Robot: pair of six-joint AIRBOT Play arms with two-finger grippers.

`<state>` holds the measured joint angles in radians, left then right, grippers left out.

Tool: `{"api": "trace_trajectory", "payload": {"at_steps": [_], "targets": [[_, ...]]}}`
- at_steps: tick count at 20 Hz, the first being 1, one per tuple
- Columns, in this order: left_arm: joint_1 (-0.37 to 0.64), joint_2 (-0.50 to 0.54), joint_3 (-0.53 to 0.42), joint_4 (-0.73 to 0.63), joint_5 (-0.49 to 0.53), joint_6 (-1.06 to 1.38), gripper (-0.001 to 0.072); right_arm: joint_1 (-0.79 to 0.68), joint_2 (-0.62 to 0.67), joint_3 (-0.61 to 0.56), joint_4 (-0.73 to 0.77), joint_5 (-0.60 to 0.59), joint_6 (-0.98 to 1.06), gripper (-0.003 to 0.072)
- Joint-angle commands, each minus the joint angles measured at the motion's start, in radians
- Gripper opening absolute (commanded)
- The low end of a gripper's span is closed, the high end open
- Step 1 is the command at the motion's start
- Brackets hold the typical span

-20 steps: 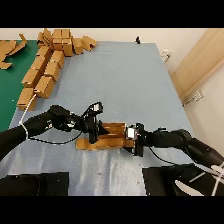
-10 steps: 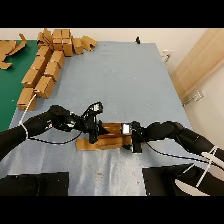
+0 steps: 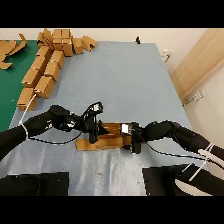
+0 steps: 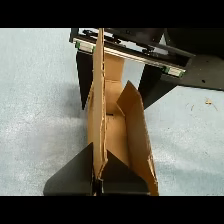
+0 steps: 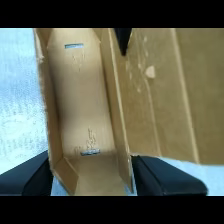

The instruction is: Fold the box.

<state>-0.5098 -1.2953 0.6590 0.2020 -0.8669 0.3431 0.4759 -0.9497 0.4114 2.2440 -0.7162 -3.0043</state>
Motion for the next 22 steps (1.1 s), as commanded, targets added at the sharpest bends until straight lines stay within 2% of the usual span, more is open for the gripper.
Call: {"api": "trace_trajectory", "payload": {"at_steps": [1,17,22], "targets": [[-0.001,0.0,0.0,0.0,0.0,0.0,0.0013,0.012,-0.017,0.002,0.003,0.012,0.0,0.0702],[-0.001,0.0,0.0,0.0,0.0,0.0,0.0013,0.012,-0.073,0.008,0.02,0.037,0.0,0.07],[-0.001,0.0,0.0,0.0,0.0,0.0,0.0013,0.012,-0.069,0.02,0.019,0.011,0.0,0.0701]]}}
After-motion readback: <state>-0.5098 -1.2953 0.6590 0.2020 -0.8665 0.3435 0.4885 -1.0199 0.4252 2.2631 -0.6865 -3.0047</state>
